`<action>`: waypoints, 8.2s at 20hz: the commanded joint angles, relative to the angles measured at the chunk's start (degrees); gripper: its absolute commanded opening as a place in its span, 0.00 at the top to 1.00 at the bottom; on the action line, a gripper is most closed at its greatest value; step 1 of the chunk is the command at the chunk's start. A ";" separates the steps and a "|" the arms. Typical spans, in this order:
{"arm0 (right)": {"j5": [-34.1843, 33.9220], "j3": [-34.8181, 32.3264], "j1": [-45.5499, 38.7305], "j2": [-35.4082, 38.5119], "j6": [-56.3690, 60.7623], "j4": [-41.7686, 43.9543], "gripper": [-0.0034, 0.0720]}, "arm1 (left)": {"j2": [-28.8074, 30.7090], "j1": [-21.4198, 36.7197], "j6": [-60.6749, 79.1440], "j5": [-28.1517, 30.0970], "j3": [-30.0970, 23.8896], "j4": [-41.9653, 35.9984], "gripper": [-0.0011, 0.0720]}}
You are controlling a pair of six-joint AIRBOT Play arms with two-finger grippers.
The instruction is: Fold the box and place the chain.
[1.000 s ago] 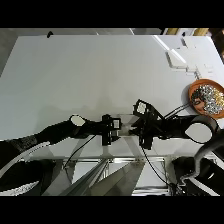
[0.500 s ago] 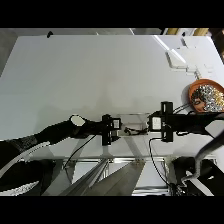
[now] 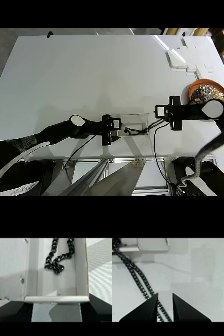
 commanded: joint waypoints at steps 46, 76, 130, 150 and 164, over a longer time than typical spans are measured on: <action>-4.09 -4.35 19.10 10.29 0.81 31.21 0.93 | 0.02 0.02 0.00 0.02 -0.02 0.00 0.61; 0.85 3.67 -4.44 -13.42 -4.79 5.01 0.77 | 0.00 0.02 0.00 0.00 -0.02 0.00 0.61; 14.69 4.50 6.56 4.22 7.02 5.16 0.91 | 0.00 0.02 0.00 -0.02 -0.02 0.00 0.61; -8.85 -6.38 5.51 -13.68 -8.74 2.51 0.72 | 0.02 0.02 0.00 0.02 -0.02 0.00 0.61; 3.80 -6.45 5.46 10.69 3.56 12.20 0.93 | 0.02 0.02 0.00 0.02 -0.02 0.00 0.61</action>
